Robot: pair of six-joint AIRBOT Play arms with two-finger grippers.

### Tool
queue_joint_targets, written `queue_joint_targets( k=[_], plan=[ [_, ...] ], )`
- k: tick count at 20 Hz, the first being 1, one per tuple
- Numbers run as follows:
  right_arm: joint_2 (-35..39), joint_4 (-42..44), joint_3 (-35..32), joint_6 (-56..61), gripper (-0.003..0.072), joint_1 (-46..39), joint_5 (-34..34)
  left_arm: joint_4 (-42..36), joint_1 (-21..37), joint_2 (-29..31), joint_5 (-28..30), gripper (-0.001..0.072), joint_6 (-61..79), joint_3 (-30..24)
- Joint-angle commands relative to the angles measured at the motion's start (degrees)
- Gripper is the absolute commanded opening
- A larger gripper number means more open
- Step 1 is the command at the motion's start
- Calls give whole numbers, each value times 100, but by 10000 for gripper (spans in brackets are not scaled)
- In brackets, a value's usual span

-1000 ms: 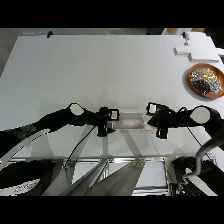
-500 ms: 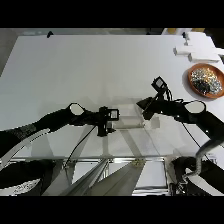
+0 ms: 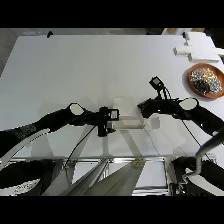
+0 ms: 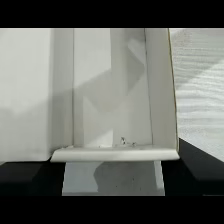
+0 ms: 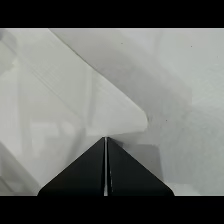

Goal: Fold the box and place the chain.

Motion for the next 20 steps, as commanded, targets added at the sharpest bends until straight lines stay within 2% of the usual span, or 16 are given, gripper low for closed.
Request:
queue_joint_targets(
  k=[1,3,5,7,8,10,12,13,14,15,17,18,20],
  plan=[
    [721,-1292,295,1128,22,2,828,-2,-2,0,9,276,-2,0],
    [1366,-1845,302,1178,22,4,1279,-2,-2,0,9,276,-2,0],
    [1775,-2494,302,907,22,2,2024,-4,-2,0,9,276,0,0],
    [1823,-2968,269,-151,21,11,2837,-2,-2,0,9,276,-2,0],
    [1823,-3067,177,-734,21,57,2916,-2,-2,0,11,276,-2,0],
    [1823,-3051,-55,-1414,22,254,2697,-4,-2,0,9,276,-2,0],
    [1823,-3062,-310,-1482,34,514,2293,-2,-2,0,9,276,-2,0],
    [1823,-3056,-463,-1464,107,640,1989,-2,-2,0,7,276,-2,0],
    [1823,-3056,-614,-1464,213,772,1596,-4,-2,0,9,276,0,0],
    [1823,-3082,-721,-1467,275,881,1270,-4,-2,0,9,276,-2,0],
    [1821,-3034,-855,-1467,257,881,940,-4,-2,0,17,276,0,0],
    [1818,-3053,-907,-1467,205,870,892,-4,-2,0,-20,275,0,0],
    [1818,-3027,-999,-1482,201,841,752,-4,-2,0,-39,275,-2,0]
  ],
)
